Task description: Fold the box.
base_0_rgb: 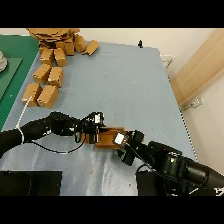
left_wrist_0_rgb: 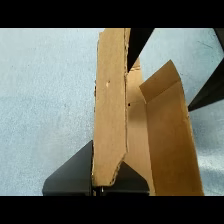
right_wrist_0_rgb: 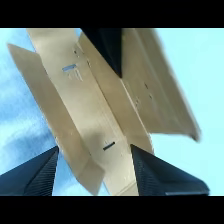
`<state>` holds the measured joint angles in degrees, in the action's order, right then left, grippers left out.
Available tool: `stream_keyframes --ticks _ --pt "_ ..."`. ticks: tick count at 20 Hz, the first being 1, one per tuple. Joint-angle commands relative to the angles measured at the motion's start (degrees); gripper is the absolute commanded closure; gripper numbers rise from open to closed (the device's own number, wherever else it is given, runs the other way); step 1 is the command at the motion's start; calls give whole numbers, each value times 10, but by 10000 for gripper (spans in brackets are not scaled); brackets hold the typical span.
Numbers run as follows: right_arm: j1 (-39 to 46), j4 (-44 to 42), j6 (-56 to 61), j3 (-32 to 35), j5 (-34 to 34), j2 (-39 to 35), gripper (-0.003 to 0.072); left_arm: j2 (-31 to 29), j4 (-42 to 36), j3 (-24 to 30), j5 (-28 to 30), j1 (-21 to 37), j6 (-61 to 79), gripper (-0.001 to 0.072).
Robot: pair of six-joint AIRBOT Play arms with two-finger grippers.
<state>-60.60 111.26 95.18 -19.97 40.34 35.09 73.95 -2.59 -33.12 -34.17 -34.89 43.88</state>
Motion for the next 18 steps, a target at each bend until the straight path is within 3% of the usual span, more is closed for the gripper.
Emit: stream_keyframes --ticks 1,5,11,15,18 --pt "83 -155 -196 19 -29 -52 -34 0 0 0 0 0 0 698" --pt "179 -275 -406 21 -65 -43 -34 0 0 0 0 0 0 698" --pt "312 -501 -707 21 -63 -32 -34 0 0 0 0 0 0 698" --pt "389 -685 -916 18 -40 47 -34 0 0 0 0 0 0 698" --pt "438 -756 -1012 -10 16 120 -34 0 0 0 0 0 0 698"
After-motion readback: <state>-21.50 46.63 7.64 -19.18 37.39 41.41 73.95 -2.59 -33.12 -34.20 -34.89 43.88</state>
